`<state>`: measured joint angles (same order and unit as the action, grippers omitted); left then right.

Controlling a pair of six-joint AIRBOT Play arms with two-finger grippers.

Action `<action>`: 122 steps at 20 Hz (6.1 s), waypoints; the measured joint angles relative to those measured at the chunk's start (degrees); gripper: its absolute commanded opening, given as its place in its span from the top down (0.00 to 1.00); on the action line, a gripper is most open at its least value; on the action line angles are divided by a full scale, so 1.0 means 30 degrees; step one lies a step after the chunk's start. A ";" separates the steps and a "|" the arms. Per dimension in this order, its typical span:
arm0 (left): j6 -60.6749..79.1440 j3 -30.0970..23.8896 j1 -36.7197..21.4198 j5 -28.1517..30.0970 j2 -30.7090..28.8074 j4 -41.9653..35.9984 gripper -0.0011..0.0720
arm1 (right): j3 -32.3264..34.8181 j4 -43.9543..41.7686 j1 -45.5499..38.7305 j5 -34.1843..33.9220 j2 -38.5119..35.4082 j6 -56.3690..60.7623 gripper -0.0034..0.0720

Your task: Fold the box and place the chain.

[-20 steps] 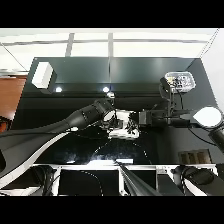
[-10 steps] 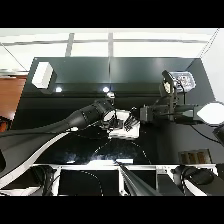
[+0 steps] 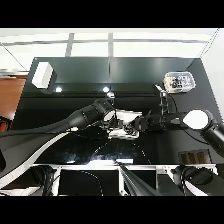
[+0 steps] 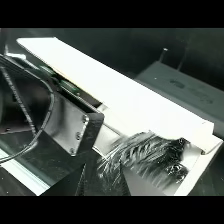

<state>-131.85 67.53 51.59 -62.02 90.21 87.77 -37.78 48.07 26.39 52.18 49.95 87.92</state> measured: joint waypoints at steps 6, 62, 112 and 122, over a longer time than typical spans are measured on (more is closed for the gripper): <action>-0.0015 0.0000 0.0000 -0.0022 0.0000 -0.0007 0.95 | -0.1078 0.2776 -0.2688 0.2754 -0.0772 0.0138 0.60; 4.9011 -0.8524 -0.8765 0.2696 -0.3424 -1.8185 0.01 | -0.1749 0.6215 -0.6608 0.5996 -0.2062 0.0495 0.60; 4.8828 -0.8123 -0.7337 0.3614 -0.2645 -1.8819 0.10 | -0.1749 0.6579 -0.6608 0.5523 -0.2062 0.0714 0.60; 4.8763 -0.8116 -0.7235 0.3672 -0.2645 -1.8680 0.43 | -0.1756 0.5617 -0.6222 0.3810 -0.1836 0.0707 0.00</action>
<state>14.44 43.18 29.89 -51.00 82.28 31.73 -43.05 64.93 7.73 63.61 44.45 90.04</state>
